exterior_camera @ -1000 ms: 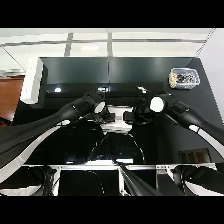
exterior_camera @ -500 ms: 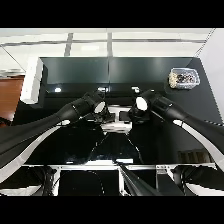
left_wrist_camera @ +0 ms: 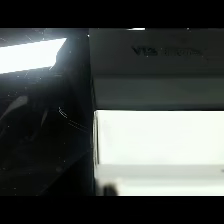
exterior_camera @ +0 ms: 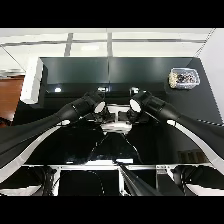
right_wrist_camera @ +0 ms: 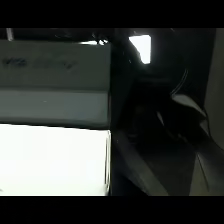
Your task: Fold the box and place the chain.
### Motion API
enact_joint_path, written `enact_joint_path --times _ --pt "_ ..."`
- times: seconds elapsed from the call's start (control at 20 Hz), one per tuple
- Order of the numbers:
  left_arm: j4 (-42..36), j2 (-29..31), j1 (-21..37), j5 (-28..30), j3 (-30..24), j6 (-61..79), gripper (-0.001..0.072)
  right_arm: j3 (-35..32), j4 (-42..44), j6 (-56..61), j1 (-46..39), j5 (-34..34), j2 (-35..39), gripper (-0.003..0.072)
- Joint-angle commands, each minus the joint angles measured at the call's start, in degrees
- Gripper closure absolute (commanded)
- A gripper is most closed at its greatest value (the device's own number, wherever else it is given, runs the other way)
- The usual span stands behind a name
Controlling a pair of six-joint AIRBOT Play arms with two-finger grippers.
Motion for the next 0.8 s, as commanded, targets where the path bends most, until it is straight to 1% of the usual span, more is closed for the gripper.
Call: enact_joint_path --times 0.0,0.2,0.3,0.65,0.75 --pt "0.0 0.0 0.0 0.0 0.0 0.0 0.0684 0.1 0.0 0.8 0.3 0.5 -0.1 0.0678" --pt "0.0 0.0 0.0 0.0 0.0 0.0 0.0684 0.1 0.0 0.8 0.3 0.8 -0.2 0.0675" --pt "0.0 0.0 0.0 0.0 0.0 0.0 0.0684 0.1 0.0 0.9 0.3 0.7 -0.2 0.0474" --pt "0.0 0.0 0.0 0.0 0.0 0.0 0.0684 0.0 1.0 0.8 0.3 0.7 -1.9 0.0477" --pt "0.0 0.0 0.0 0.0 0.0 0.0 0.0684 0.0 0.8 0.8 0.3 0.2 -2.2 0.0628"
